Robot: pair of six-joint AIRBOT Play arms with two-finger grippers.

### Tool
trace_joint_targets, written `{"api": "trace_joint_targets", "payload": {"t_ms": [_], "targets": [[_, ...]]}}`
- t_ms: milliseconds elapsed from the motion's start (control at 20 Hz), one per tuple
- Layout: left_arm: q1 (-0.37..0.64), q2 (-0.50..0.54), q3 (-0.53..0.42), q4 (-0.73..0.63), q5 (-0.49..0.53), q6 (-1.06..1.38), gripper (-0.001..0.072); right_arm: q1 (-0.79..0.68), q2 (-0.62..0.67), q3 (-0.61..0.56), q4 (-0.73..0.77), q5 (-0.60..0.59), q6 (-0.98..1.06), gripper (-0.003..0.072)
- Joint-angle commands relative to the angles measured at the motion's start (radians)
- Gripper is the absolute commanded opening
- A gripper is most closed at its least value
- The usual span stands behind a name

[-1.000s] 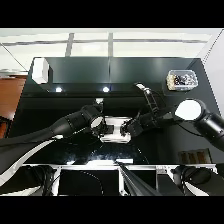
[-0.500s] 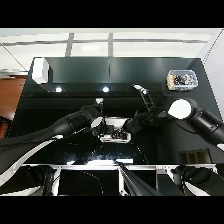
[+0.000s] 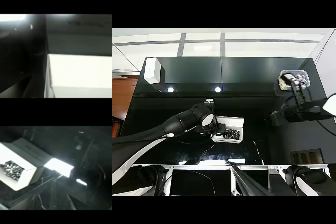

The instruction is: Fold the box and place the chain.

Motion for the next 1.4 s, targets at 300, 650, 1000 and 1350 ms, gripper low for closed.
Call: {"api": "trace_joint_targets", "payload": {"t_ms": [300,650,1000,1350], "targets": [[0.01,0.185,0.051,0.041,-0.38,0.55,0.046,-0.074,0.036,0.0,-0.024,0.042,0.008,0.049],[0.294,0.486,-0.153,0.049,-0.225,0.748,0.0461,-0.074,0.036,0.0,-0.013,0.021,0.042,0.049],[0.815,0.556,-0.433,-0.708,0.222,1.499,0.0461,-0.074,0.036,0.0,-0.017,-0.019,0.061,0.049],[0.731,0.362,-0.433,-0.857,-0.052,2.447,0.071,-0.074,0.036,0.0,-0.037,-0.022,0.105,0.049]]}}
